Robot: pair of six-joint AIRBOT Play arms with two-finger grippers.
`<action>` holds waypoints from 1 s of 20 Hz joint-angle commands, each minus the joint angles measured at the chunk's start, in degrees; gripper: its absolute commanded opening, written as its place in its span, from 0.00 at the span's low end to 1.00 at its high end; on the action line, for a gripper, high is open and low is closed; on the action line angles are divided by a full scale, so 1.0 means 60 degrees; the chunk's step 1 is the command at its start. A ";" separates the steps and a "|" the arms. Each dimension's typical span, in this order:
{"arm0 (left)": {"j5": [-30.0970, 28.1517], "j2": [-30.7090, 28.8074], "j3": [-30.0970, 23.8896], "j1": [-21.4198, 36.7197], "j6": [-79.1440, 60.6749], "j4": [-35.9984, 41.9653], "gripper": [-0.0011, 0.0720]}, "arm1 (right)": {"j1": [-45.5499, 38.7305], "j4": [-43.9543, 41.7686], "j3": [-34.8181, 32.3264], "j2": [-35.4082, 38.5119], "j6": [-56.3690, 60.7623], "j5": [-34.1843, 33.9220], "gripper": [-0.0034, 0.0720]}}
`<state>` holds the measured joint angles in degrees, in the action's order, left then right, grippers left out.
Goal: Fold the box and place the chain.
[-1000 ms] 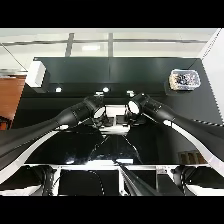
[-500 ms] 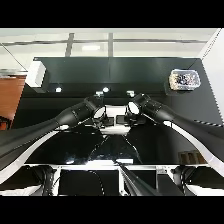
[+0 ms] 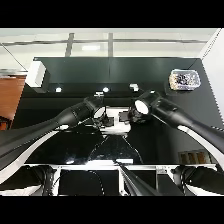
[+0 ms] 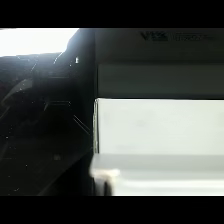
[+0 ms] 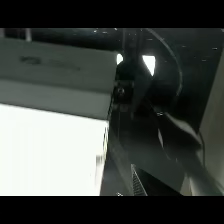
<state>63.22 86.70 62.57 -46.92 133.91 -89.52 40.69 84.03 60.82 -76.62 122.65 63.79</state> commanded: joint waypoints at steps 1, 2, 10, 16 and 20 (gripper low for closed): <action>0.0015 -0.0004 0.0000 0.0004 0.0011 0.0000 0.05 | -0.0018 0.0368 0.0011 0.1373 -0.0674 0.0357 0.62; 0.0004 -0.0004 0.0000 0.0004 0.0011 0.0000 0.05 | -0.0029 0.0907 0.0011 0.1745 -0.0703 0.0444 0.61; -0.0036 -0.0004 0.0000 0.0004 0.0011 0.0000 0.05 | -0.3687 0.5941 -0.1075 0.1996 -0.0681 -0.1275 0.64; 0.0080 -0.0004 0.0000 0.0004 0.0011 0.0036 0.06 | -0.7373 0.2204 0.1089 -0.0878 -0.2543 -0.3570 1.00; 0.0066 -0.0004 0.0000 0.0004 0.0015 0.0040 0.05 | -0.8382 0.1555 0.4674 -0.3665 -0.2477 -0.1151 0.90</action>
